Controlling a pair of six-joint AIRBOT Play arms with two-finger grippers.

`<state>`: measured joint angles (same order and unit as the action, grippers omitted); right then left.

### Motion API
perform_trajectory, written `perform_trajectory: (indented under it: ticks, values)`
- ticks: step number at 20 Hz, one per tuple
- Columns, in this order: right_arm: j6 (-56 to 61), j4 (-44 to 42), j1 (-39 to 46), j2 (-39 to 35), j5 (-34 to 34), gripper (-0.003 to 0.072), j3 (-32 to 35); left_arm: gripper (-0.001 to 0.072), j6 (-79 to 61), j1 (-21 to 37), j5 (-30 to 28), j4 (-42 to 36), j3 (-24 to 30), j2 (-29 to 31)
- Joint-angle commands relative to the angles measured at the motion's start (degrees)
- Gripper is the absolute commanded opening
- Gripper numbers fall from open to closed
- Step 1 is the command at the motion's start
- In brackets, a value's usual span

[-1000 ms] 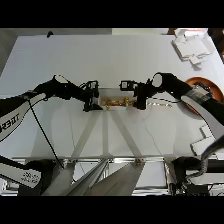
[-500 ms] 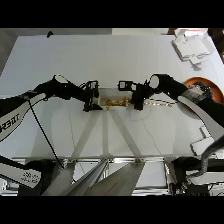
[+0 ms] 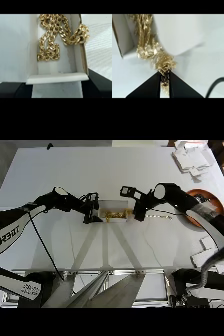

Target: Fold the box and place the chain.

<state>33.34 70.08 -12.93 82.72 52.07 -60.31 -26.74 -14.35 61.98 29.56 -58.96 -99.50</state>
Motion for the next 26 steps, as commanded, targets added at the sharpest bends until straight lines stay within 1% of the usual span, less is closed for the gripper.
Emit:
perform_trajectory:
  ticks: [1,4,6,10,12,17,19,26]
  values:
    - [4.63,-0.33,-1.53,-5.60,-3.78,0.0009,-0.04,0.0277,-0.02,-0.04,-0.02,0.02,-0.04,0.04]
    - [5.95,-0.50,-5.03,-7.89,-6.95,0.0009,-0.35,0.0277,-0.02,-0.04,-0.02,0.00,-0.04,0.04]
    - [7.41,-0.48,-7.67,-7.82,-7.76,0.0010,-1.68,0.0277,-0.02,-0.04,-0.02,0.02,-0.04,0.04]
    - [8.92,-0.57,-12.68,-7.67,-13.27,0.0010,-4.70,0.0277,-0.02,-0.04,-0.02,0.02,-0.04,0.04]
    - [8.90,-2.21,-14.58,-7.02,-15.15,0.0010,-6.05,0.0277,-0.02,-0.04,0.00,0.02,-0.04,0.04]
    - [8.87,-4.68,-18.27,-2.73,-16.20,0.0010,-9.86,0.0277,-0.02,-0.04,-0.02,0.00,-0.04,0.04]
    - [8.87,-4.66,-18.93,-1.88,-17.40,0.0010,-9.99,0.0277,-0.02,-0.04,-0.02,0.00,-0.04,0.04]
    - [8.90,-3.48,-17.42,-1.64,-16.68,0.0012,-9.97,0.0277,-0.02,-0.04,-0.02,0.00,-0.04,0.04]
